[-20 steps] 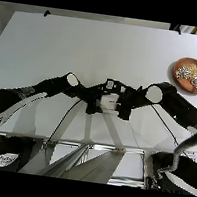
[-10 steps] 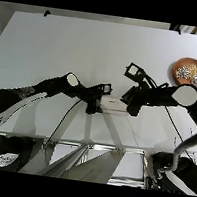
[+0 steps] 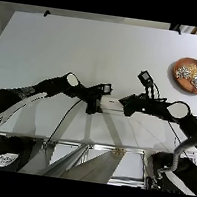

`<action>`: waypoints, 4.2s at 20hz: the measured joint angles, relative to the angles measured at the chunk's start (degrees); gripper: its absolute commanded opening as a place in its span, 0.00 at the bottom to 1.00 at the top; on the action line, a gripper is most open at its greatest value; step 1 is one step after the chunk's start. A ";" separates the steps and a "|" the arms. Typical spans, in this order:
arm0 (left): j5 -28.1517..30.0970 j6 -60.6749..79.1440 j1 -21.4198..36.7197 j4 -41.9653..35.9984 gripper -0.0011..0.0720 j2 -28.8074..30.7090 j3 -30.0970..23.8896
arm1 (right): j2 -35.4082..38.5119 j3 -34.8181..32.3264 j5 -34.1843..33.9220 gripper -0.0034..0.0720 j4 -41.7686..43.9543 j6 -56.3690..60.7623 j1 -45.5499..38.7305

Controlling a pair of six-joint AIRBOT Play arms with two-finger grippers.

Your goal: Fold the box and place the chain.

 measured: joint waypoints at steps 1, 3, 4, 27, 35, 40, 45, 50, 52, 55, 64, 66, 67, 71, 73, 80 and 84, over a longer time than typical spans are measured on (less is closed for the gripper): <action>0.00 0.00 0.00 -0.02 0.23 0.00 0.00 | 0.02 -1.09 -0.87 0.06 3.26 -2.38 0.00; 0.00 0.00 0.00 -0.02 0.23 0.00 0.00 | 0.02 -2.43 -1.86 0.06 8.37 -6.62 0.00; 0.00 0.02 0.00 0.00 0.23 0.00 0.00 | 0.02 -2.84 -1.90 0.06 10.03 -8.35 0.02; 0.00 0.04 0.00 0.00 0.23 0.00 0.00 | -3.23 -4.07 -6.08 0.06 12.83 -10.80 5.81; 0.02 0.15 0.00 0.11 0.23 0.00 0.00 | -5.88 -4.63 -5.46 0.06 10.73 -10.54 7.26; 0.00 0.22 -0.02 0.20 0.23 0.00 0.00 | -6.08 -6.01 -5.46 0.06 10.47 -10.34 7.39; -0.15 -0.09 -0.04 -0.04 0.23 0.00 0.00 | -4.87 -6.56 -6.23 0.06 9.75 -10.32 7.48; -0.11 -0.22 -0.02 -0.22 0.23 0.00 0.00 | -2.14 -6.67 -7.91 0.06 9.99 -10.36 7.50; -0.09 -0.28 -0.02 -0.24 0.23 0.00 0.00 | -1.01 -6.67 -8.46 0.06 10.67 -10.54 7.50; -0.07 -0.17 -0.02 -0.17 0.23 0.00 0.00 | 0.39 -6.58 -8.96 0.06 12.07 -10.78 7.50; -0.02 0.04 -0.02 -0.04 0.23 0.00 0.00 | 1.01 -6.58 -9.84 0.06 13.79 -13.33 11.41; -0.02 0.04 -0.02 -0.02 0.23 0.00 0.00 | 0.52 -6.58 -10.73 0.06 13.99 -13.55 12.13; 0.00 0.04 -0.02 -0.02 0.23 0.00 0.00 | 0.15 -6.58 -11.04 0.06 14.08 -13.64 12.33; 0.00 0.09 -0.02 0.02 0.23 0.00 0.00 | -2.27 -6.58 -11.26 0.06 14.58 -13.84 12.76; 0.02 0.15 -0.02 0.11 0.23 0.00 0.00 | -3.21 -6.54 -10.93 0.06 14.80 -13.84 12.94; 0.00 0.22 -0.02 0.17 0.23 0.00 0.00 | -4.24 -6.51 -9.97 0.06 13.18 -13.62 13.44; 0.00 -0.61 0.00 -0.37 0.23 0.00 0.00 | -3.39 -5.64 -8.00 0.06 12.13 -13.42 13.55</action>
